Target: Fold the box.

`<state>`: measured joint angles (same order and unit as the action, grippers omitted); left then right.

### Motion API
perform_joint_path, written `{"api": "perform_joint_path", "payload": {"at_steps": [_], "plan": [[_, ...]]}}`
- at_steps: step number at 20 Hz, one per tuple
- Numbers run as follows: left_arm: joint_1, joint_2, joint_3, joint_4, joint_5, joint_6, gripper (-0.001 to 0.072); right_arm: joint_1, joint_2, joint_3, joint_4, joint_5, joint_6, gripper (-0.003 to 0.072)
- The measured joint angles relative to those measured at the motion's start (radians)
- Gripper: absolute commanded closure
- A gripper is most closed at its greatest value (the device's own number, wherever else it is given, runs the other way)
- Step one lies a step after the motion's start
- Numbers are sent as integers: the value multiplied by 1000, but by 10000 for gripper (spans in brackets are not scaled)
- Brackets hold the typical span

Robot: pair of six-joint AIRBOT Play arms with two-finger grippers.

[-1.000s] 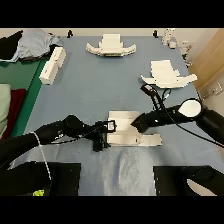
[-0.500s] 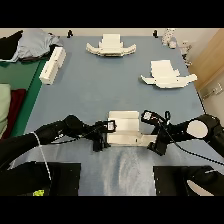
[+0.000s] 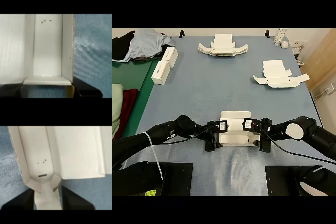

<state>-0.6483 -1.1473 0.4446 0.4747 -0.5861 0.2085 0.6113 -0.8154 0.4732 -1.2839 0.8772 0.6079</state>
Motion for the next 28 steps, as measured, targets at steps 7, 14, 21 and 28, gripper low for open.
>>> {"api": "perform_joint_path", "payload": {"at_steps": [7,14,21,28], "plan": [[0,0,0,0,0,0,106,46,-12,0,-6,-21,-15,568],[0,0,0,0,0,0,106,57,-24,0,64,-83,-66,568],[0,0,0,0,0,0,106,58,-39,0,106,-103,-90,46],[0,0,0,0,0,0,106,58,-41,0,109,-106,-92,-17]]}}
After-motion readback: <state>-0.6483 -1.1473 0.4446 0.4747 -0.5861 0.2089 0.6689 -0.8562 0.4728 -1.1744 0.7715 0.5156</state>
